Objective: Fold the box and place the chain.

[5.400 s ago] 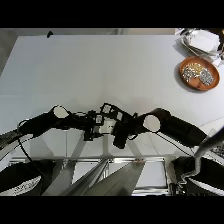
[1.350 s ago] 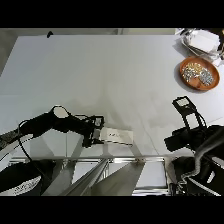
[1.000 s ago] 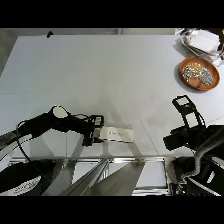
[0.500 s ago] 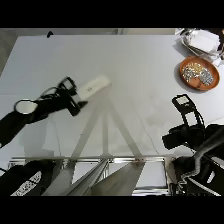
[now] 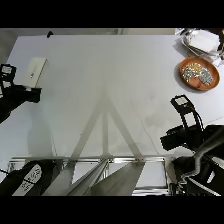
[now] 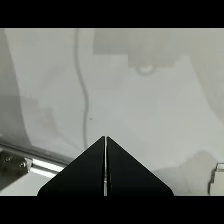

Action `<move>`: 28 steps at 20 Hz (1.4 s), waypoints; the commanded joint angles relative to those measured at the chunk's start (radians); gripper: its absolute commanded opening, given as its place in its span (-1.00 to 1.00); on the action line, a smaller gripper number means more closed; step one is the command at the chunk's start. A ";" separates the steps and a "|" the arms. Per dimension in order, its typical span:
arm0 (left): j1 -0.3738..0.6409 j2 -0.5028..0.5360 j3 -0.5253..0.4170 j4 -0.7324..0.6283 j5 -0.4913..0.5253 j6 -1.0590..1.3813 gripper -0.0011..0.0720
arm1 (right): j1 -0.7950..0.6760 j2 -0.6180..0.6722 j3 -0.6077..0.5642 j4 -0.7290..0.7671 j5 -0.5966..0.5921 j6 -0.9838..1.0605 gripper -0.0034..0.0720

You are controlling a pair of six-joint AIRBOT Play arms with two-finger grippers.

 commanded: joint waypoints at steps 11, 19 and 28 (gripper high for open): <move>0.133 -0.205 0.001 0.372 -0.138 -0.399 -0.96 | 0.000 -0.051 0.000 0.059 -0.053 0.001 -0.74; 0.121 -0.131 0.001 0.394 -0.126 -0.340 0.94 | 0.000 -0.052 0.000 0.067 -0.058 0.000 -0.74; -0.012 0.071 0.001 0.414 -0.124 -0.290 0.94 | 0.000 -0.052 0.000 0.090 -0.056 -0.001 -0.76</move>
